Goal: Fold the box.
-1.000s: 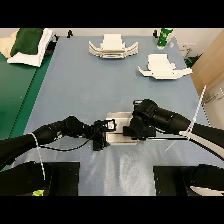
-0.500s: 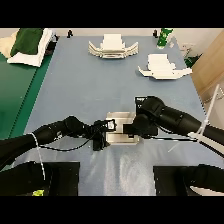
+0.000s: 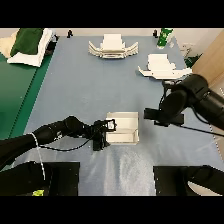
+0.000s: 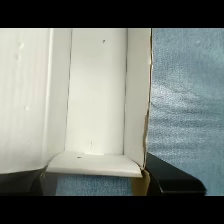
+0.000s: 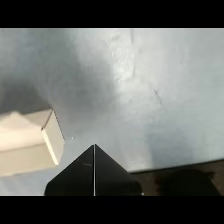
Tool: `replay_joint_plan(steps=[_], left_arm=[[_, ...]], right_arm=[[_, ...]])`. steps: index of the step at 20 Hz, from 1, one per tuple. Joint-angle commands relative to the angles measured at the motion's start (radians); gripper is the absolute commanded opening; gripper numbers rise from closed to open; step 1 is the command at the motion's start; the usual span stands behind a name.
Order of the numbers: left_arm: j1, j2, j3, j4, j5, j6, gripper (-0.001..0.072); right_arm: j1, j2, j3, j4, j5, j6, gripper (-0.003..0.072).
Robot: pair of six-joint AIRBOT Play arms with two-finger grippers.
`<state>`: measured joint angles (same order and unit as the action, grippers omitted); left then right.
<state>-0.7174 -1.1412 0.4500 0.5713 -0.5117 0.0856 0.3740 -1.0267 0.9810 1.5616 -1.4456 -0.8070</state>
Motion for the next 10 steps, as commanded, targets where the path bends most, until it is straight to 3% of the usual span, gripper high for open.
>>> replay_joint_plan(steps=[1,3,5,10], left_arm=[[0.000,0.000,0.000,0.000,0.000,0.000,0.0606],[0.000,0.000,0.000,0.000,0.000,0.000,0.0606],[0.000,0.000,0.000,0.000,0.000,0.000,0.0605],[0.000,0.000,0.000,0.000,0.000,0.000,0.0605]], right_arm=[[-0.294,-0.074,0.003,0.296,0.150,-0.328,0.0004],[-0.464,-0.194,0.005,0.626,0.188,-0.581,0.0004],[-0.573,-0.332,0.012,0.901,0.147,-0.766,0.0004],[-0.565,-0.632,0.182,0.962,-0.142,-0.884,0.0004]])
